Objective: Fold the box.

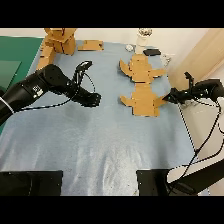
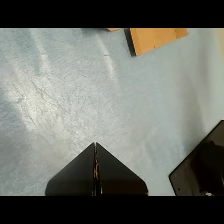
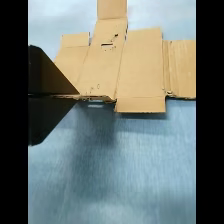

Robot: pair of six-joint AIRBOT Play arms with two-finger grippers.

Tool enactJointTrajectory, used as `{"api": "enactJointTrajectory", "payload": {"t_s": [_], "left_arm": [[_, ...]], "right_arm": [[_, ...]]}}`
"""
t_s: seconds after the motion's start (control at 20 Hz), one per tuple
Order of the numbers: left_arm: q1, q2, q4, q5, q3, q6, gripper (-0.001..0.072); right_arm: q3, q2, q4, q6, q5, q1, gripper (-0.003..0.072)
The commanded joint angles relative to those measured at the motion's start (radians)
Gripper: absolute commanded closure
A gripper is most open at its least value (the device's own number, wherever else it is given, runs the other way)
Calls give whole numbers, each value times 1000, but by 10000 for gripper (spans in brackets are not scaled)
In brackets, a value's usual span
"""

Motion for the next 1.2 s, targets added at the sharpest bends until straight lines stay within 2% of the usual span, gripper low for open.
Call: {"api": "enactJointTrajectory", "payload": {"t_s": [0.0,0.1,0.15,0.2,0.25,0.35,0.55,0.75,0.9,0.95,1.0,1.05,1.15], "left_arm": [[0,0,-5,-1,0,1,694],[0,0,-5,0,0,27,693],[0,0,-5,-1,0,30,550],[0,0,-8,-6,0,29,289],[2,0,-20,-16,0,30,277],[14,0,-34,-55,-1,30,304],[72,1,-40,-182,-14,48,303],[154,2,-107,-237,-98,77,303],[191,2,-163,-257,-164,115,303],[195,2,-166,-261,-175,127,303],[194,2,-166,-264,-180,128,303],[192,2,-166,-265,-181,128,303],[192,2,-170,-265,-181,128,303]], "right_arm": [[16,6,-1,21,-82,3,683],[-22,17,5,28,-98,21,684],[-59,32,5,28,-90,39,684],[-111,56,6,28,-66,63,685],[-165,84,7,29,-32,89,685],[-290,160,19,29,43,153,685],[-535,340,48,37,199,304,685],[-746,526,98,91,328,442,685],[-851,638,76,158,363,515,683],[-859,650,49,182,359,518,652],[-857,653,20,195,352,515,520],[-850,650,-1,195,353,515,483],[-821,627,-24,195,353,515,483]]}}
